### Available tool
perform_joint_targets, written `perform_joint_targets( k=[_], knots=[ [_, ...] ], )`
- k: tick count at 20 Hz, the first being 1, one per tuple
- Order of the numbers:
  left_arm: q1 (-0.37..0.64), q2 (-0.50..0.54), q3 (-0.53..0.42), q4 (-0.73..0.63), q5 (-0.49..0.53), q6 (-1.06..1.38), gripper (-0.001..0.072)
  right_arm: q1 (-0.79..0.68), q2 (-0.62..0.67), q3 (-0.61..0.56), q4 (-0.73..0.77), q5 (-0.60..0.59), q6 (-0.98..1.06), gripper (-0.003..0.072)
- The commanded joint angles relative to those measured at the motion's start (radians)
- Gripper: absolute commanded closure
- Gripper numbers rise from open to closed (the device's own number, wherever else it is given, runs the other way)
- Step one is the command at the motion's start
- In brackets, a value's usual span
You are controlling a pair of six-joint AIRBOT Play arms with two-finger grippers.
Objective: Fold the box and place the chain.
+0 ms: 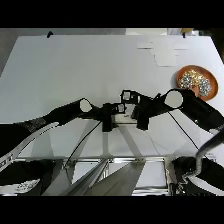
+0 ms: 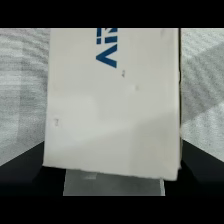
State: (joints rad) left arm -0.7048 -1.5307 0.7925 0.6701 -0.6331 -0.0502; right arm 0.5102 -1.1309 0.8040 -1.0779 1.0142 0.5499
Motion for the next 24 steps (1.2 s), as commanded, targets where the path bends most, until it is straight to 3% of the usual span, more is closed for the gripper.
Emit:
perform_joint_targets(
  k=[1,24],
  knots=[
    [0.000,0.001,0.000,0.000,0.000,0.000,0.0698,-0.001,-0.029,-0.003,0.016,0.005,0.003,0.0670],
    [0.000,0.001,0.000,0.000,0.000,0.000,0.0698,0.028,-0.065,-0.038,-0.024,-0.013,-0.002,0.0670]
  ],
)
